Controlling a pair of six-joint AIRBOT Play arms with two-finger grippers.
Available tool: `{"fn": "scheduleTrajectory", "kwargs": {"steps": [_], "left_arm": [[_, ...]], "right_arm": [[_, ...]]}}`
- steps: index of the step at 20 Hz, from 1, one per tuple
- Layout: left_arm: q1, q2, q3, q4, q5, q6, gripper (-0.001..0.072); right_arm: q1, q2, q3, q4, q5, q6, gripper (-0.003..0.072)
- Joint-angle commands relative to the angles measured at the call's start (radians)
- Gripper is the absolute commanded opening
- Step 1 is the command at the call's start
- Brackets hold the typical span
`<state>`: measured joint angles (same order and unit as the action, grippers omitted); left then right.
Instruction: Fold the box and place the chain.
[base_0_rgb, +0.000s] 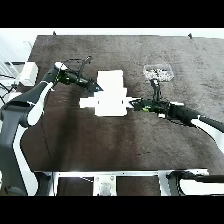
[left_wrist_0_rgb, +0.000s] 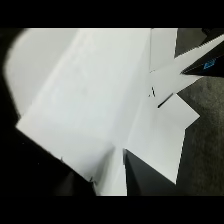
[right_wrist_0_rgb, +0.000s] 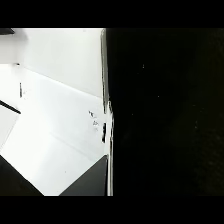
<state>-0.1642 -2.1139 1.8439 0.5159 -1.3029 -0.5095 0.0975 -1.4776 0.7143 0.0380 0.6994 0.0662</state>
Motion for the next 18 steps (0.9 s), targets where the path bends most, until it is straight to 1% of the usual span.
{"fn": "scheduleTrajectory", "kwargs": {"steps": [1, 4, 5, 6, 7, 8, 9, 10, 11, 12, 13, 14, 16, 18], "left_arm": [[-0.001, 0.000, 0.001, 0.012, -0.025, 0.021, 0.0289], [-0.001, 0.000, 0.001, 0.034, -0.047, 0.031, 0.0287], [-0.001, -0.001, 0.001, 0.034, -0.048, 0.036, 0.0226], [-0.001, 0.000, 0.001, 0.034, -0.051, 0.048, 0.0216], [-0.001, -0.001, 0.001, 0.035, -0.051, 0.059, 0.0168], [-0.001, -0.001, 0.001, 0.034, -0.050, 0.070, 0.0167], [-0.001, -0.001, 0.001, 0.034, -0.051, 0.079, 0.0099], [-0.001, -0.001, 0.001, 0.034, -0.056, 0.097, 0.0076], [-0.001, -0.001, 0.001, 0.034, -0.066, 0.124, 0.0067], [-0.001, 0.000, 0.001, 0.034, -0.079, 0.156, 0.0022], [-0.001, 0.000, 0.001, 0.033, -0.095, 0.194, 0.0020], [-0.001, 0.000, 0.001, 0.033, -0.108, 0.226, 0.0019], [-0.001, 0.004, 0.001, 0.034, -0.130, 0.286, 0.0017], [-0.001, 0.021, 0.000, 0.032, -0.129, 0.338, 0.0015]], "right_arm": [[0.000, 0.000, 0.000, -0.012, 0.000, 0.000, 0.0005], [0.000, 0.000, 0.000, -0.023, 0.000, 0.000, 0.0005], [0.000, 0.000, 0.000, -0.023, 0.000, 0.000, 0.0005], [0.000, 0.000, 0.000, -0.023, 0.000, 0.000, 0.0005], [0.000, 0.000, 0.000, -0.023, 0.000, 0.000, 0.0006], [0.000, 0.000, 0.000, -0.023, 0.000, 0.000, 0.0007], [0.000, 0.000, 0.000, -0.023, 0.000, 0.000, 0.0006], [-0.001, 0.000, 0.000, -0.019, 0.000, 0.000, 0.0013], [-0.001, 0.000, 0.001, -0.019, 0.000, 0.000, 0.0133], [-0.001, 0.000, 0.001, -0.011, 0.000, 0.001, 0.0282], [-0.004, 0.001, 0.002, 0.002, 0.000, 0.000, 0.0301], [-0.014, 0.002, 0.002, 0.022, 0.008, 0.001, 0.0302], [-0.056, 0.009, 0.002, 0.079, 0.056, 0.000, 0.0302], [-0.121, 0.031, 0.002, 0.120, 0.110, 0.000, 0.0303]]}}
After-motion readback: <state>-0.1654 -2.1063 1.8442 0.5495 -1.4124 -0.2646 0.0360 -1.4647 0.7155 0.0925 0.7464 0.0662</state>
